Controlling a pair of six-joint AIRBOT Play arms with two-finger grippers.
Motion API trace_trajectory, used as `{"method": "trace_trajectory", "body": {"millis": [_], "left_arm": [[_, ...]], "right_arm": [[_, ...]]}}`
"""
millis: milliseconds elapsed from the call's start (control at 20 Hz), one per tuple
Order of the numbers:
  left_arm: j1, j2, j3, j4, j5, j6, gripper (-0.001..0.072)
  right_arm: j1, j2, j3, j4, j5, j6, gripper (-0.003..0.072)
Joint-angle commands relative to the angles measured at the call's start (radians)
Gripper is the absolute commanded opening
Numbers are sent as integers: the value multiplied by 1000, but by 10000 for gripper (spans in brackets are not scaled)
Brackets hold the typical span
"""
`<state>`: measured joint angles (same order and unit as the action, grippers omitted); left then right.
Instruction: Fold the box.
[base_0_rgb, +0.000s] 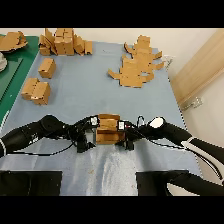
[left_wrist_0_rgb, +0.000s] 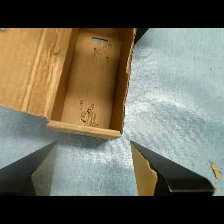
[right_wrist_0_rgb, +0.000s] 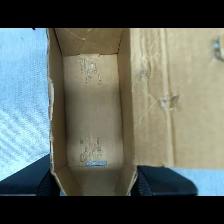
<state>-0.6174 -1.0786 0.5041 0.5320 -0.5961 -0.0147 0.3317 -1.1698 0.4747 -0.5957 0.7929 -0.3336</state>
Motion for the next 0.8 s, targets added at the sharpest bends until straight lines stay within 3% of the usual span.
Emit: {"method": "trace_trajectory", "body": {"millis": [0, 200, 400, 600, 750], "left_arm": [[1, -10, 2, -1, -8, -16, 695], [3, -12, 2, 0, -76, -90, 695], [96, -21, 31, -13, -242, 51, 695], [200, -66, 81, -15, -250, 183, 695], [174, -113, 84, -14, -249, 301, 695]], "right_arm": [[0, -1, 0, 0, 0, 0, 469], [0, -1, 0, 0, 0, 0, 469], [0, -1, 0, 0, 0, 0, 469], [0, -1, 0, 0, 0, 0, 469], [0, -1, 0, 0, 0, 0, 469]]}}
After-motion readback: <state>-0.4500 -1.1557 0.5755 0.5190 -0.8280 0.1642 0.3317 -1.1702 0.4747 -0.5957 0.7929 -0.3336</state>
